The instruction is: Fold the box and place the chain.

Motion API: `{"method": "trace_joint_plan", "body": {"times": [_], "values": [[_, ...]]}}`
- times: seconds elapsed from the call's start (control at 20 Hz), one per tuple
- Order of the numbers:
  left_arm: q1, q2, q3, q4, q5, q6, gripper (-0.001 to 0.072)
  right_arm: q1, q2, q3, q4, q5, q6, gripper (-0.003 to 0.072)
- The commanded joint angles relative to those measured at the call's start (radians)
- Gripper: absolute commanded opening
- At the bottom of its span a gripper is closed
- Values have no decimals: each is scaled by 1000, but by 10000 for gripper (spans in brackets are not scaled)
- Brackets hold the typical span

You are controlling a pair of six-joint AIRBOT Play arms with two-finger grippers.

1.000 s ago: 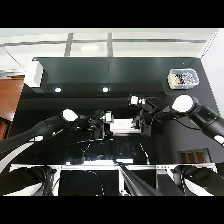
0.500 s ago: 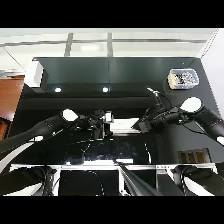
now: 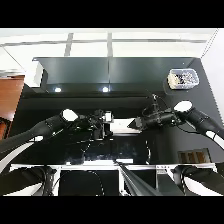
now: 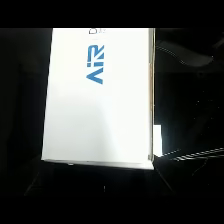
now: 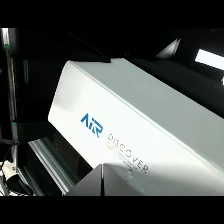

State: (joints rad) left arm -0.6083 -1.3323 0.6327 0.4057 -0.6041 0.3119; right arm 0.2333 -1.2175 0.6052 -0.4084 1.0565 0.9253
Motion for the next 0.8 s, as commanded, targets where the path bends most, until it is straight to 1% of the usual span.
{"method": "trace_joint_plan", "body": {"times": [0.0, 0.3, 0.55, 0.65, 0.75], "values": [[1, -1, 0, 1, 0, 2, 330, -1, -21, -2, -52, -27, 10, 7], [1, -1, 0, 0, 0, 2, 329, 0, -29, -2, -80, -55, 9, 7], [1, -1, 0, 0, 0, 2, 329, 0, -29, -2, -83, -53, -6, 8], [1, -1, 0, 0, 0, 2, 329, -1, -27, 9, -83, -22, -44, 13], [1, -1, 0, 0, 0, 2, 329, -10, -19, 52, -83, 59, -47, 13]]}}
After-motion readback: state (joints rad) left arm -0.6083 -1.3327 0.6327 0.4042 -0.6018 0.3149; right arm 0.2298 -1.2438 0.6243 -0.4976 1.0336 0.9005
